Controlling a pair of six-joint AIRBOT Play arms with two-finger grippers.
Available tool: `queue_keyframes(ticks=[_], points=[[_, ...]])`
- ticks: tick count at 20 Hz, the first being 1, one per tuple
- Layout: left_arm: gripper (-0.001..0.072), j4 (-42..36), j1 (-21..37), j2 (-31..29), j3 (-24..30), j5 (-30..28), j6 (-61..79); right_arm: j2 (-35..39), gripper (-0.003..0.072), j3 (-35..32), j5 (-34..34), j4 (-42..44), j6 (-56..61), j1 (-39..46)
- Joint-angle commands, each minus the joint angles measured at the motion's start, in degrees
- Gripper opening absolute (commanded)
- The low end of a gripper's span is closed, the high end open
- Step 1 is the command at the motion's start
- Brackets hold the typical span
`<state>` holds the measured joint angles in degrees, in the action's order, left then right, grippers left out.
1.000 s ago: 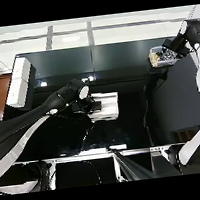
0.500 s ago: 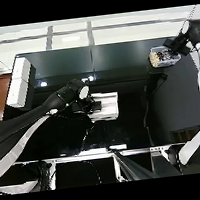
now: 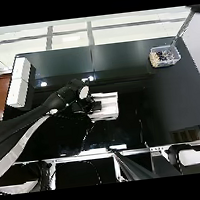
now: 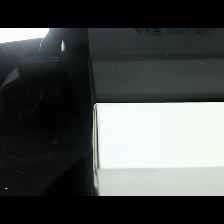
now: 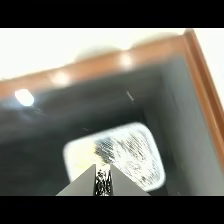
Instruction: Fold the box and place the chain.
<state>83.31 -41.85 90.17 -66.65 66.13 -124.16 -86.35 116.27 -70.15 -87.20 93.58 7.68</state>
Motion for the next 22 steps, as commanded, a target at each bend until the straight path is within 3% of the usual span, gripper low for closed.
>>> queue_keyframes(ticks=[1, 9, 15, 18, 22], points=[[0.003, 0.0, 0.04, 0.0, -0.02, -0.09, 0.02, 11.34, 0.0022, -0.02, -0.85, 4.76, -3.65, -2.32], [0.003, 0.02, 0.04, 0.0, -0.02, -0.09, 0.02, 23.85, 0.0022, -0.04, -6.34, 16.9, -5.31, -6.14], [0.003, 0.02, 0.04, 0.0, -0.02, -0.07, 0.02, 25.07, 0.0022, -1.09, -13.62, 26.29, -5.6, -10.97], [0.003, 0.02, 0.04, 0.0, -0.02, -0.07, 0.02, 25.07, 0.0022, -4.66, -18.29, 29.16, -5.81, -13.38], [0.003, 0.02, 0.04, 0.0, -0.02, -0.07, 0.02, 25.07, 0.0023, -8.68, -19.37, 32.17, -6.91, -17.51]])
